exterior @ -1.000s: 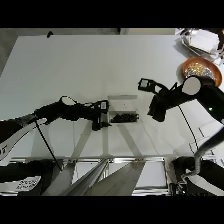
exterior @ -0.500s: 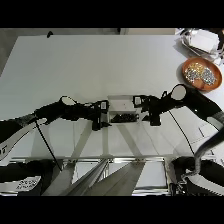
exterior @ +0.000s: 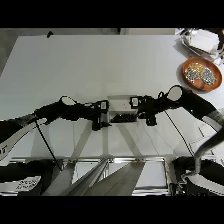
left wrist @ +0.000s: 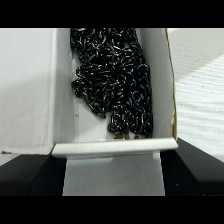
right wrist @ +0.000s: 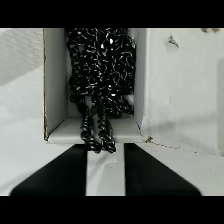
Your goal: Fold the box and place the chain.
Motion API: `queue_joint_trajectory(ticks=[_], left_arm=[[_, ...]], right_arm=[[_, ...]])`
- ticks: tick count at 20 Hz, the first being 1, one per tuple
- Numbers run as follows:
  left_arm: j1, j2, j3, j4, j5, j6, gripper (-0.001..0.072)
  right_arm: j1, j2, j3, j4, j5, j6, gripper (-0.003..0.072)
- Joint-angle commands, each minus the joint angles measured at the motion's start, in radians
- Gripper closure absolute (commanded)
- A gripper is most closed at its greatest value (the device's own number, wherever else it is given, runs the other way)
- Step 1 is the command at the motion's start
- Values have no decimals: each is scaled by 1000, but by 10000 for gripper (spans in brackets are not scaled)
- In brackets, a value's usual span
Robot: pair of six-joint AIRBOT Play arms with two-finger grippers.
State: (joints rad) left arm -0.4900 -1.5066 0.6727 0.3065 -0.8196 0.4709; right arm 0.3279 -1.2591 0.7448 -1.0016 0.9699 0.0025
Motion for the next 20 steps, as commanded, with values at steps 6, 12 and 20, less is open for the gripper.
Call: queue_joint_trajectory(ticks=[6, 12, 20], left_arm=[[0, 1, 1, 0, 0, 0, 501], [0, 1, 1, 0, 0, 0, 501], [0, 1, 1, 0, 0, 0, 501]], right_arm=[[1, 4, 0, -90, 35, 72, 669], [-4, 73, 0, -259, 71, 246, 669], [75, 246, 1, 62, 17, 417, 669]])
